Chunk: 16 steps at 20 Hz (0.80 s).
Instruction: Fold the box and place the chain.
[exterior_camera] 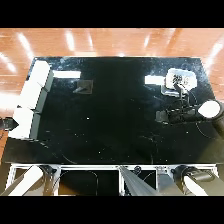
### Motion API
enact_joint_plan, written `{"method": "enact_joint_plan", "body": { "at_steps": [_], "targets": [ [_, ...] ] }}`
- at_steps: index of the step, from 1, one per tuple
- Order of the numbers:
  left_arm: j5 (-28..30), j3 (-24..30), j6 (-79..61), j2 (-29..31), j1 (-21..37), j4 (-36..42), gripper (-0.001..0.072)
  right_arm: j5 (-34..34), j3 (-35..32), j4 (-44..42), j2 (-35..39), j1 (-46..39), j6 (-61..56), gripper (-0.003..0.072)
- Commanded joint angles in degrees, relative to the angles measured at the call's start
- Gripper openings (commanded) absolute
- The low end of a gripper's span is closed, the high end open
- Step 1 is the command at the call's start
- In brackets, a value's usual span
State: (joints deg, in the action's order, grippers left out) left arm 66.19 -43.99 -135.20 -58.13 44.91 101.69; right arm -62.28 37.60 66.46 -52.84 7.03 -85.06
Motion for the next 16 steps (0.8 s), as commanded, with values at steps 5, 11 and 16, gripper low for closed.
{"method": "enact_joint_plan", "body": {
  "at_steps": [5, 11, 16],
  "targets": [
    [3.63, -5.7, 10.34, 0.22, -0.02, -0.11, 0.062, 0.0, 0.07, -0.31, 0.07, 0.04, 0.0, 0.003],
    [0.87, -16.74, 20.46, 4.61, -6.58, 27.82, 0.0587, 2.01, 11.91, 2.62, -0.81, 2.97, 0.33, 0.0031],
    [1.95, -11.54, 25.42, 5.35, -34.58, 26.88, 0.0019, -0.72, 27.08, 15.28, -5.01, 5.97, -6.67, 0.003]
  ]
}}
